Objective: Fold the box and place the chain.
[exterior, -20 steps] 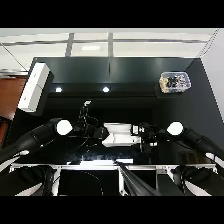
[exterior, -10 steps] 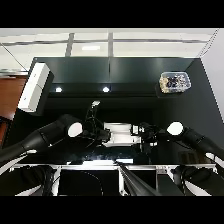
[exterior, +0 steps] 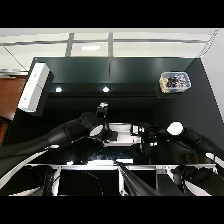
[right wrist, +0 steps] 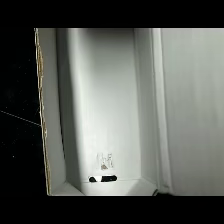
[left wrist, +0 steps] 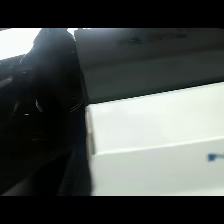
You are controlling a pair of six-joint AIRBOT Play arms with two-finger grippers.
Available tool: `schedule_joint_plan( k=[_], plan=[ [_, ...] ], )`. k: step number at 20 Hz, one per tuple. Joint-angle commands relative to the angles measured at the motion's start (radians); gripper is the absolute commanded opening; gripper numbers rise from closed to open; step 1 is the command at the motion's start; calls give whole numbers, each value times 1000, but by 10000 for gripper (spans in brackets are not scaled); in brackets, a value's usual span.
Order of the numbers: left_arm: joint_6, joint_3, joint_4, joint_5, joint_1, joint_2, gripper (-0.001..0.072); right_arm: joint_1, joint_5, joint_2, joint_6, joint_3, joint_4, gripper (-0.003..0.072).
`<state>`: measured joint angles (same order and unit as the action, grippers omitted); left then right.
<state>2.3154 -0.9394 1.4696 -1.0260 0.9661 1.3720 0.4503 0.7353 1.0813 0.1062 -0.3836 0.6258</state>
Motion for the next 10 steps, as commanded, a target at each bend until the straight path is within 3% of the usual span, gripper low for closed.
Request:
schedule_joint_plan(
  k=[1,8,9,10],
  plan=[
    [56,-31,11,-31,16,35,258,0,0,0,0,0,1,422],
    [101,-31,6,-31,23,47,254,0,0,0,0,0,0,422],
    [101,-31,6,-29,24,47,222,0,0,0,0,0,1,422],
    [99,-31,6,-21,24,47,139,0,0,0,0,0,0,422]
  ],
)
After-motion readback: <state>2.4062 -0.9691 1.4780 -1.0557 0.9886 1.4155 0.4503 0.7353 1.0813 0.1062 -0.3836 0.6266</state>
